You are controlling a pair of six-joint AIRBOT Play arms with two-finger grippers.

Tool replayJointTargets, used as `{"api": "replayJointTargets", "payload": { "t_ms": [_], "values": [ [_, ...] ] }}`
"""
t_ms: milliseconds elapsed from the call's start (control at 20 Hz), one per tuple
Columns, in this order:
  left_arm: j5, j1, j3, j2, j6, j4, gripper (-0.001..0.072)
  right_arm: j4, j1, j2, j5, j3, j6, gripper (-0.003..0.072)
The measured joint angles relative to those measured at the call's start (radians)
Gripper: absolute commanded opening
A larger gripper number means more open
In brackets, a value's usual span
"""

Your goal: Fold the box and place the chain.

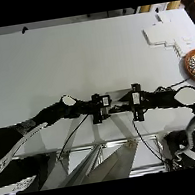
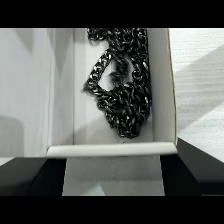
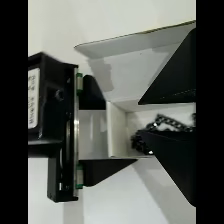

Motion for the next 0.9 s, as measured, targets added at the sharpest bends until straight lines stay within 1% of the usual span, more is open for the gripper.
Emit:
{"api": "replayJointTargets", "payload": {
  "t_ms": [200,350,450,600,650,700,900],
  "values": [
    [0.000,0.000,0.000,0.000,0.000,0.000,0.0313,-0.050,-0.184,0.042,0.092,0.000,0.018,0.0175],
    [0.000,0.000,0.000,0.000,0.000,0.000,0.0313,-0.114,-0.278,0.031,0.123,0.001,0.022,0.0090],
    [0.000,0.000,0.000,0.000,0.000,0.000,0.0313,-0.197,-0.306,0.003,0.127,0.001,0.023,0.0094],
    [0.000,0.000,0.000,0.000,0.000,0.000,0.0313,-0.306,-0.325,-0.063,0.112,0.001,0.025,0.0165],
    [0.000,0.000,0.000,0.000,0.000,0.000,0.0313,-0.341,-0.328,-0.091,0.104,0.001,0.025,0.0224],
    [0.000,0.000,0.000,0.000,0.000,0.000,0.0313,-0.369,-0.331,-0.117,0.098,0.001,0.025,0.0263],
    [0.000,0.000,0.000,0.000,0.000,0.000,0.0313,-0.436,-0.335,-0.212,0.067,0.000,0.023,0.0262]
  ]
}}
